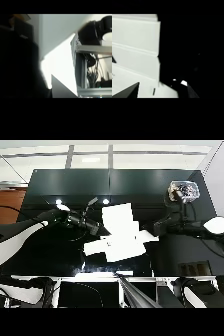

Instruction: Fold the box and place the chain.

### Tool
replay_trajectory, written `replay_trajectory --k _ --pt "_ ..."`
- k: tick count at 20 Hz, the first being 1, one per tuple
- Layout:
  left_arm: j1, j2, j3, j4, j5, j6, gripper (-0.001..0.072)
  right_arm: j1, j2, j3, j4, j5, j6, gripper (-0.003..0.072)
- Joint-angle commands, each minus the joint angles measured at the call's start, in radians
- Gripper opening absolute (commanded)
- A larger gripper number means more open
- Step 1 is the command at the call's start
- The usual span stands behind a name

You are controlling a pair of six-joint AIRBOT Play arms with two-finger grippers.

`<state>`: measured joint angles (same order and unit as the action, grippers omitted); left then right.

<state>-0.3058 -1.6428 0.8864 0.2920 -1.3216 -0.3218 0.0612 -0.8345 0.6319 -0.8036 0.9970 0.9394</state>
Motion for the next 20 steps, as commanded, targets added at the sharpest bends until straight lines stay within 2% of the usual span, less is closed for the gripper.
replay_trajectory --k 1,4,6,8,9,13,20 --pt "-0.03 0.066 0.035 0.121 0.014 0.048 0.0023 -0.061 0.001 0.138 -0.249 0.051 -0.009 0.0704" --pt "-0.1 0.203 0.015 0.217 0.094 0.077 0.0022 -0.06 0.001 0.197 -0.41 0.094 -0.036 0.0704" --pt "-0.144 0.289 -0.043 0.29 0.25 0.167 0.0025 -0.056 0.0 0.187 -0.411 0.16 -0.092 0.0704" --pt "-0.166 0.3 -0.094 0.387 0.407 0.177 0.0027 -0.034 0.0 0.163 -0.397 0.177 -0.117 0.0703" --pt "-0.169 0.289 -0.104 0.443 0.428 0.177 0.0027 -0.013 0.0 0.15 -0.384 0.175 -0.153 0.0703" --pt "-0.169 0.248 -0.118 0.443 0.426 0.178 0.0026 0.104 0.0 0.082 -0.316 0.16 -0.345 0.0704" --pt "-0.17 0.239 -0.131 0.459 0.428 0.183 0.0027 0.301 -0.002 -0.052 -0.304 0.004 -0.452 0.0704"
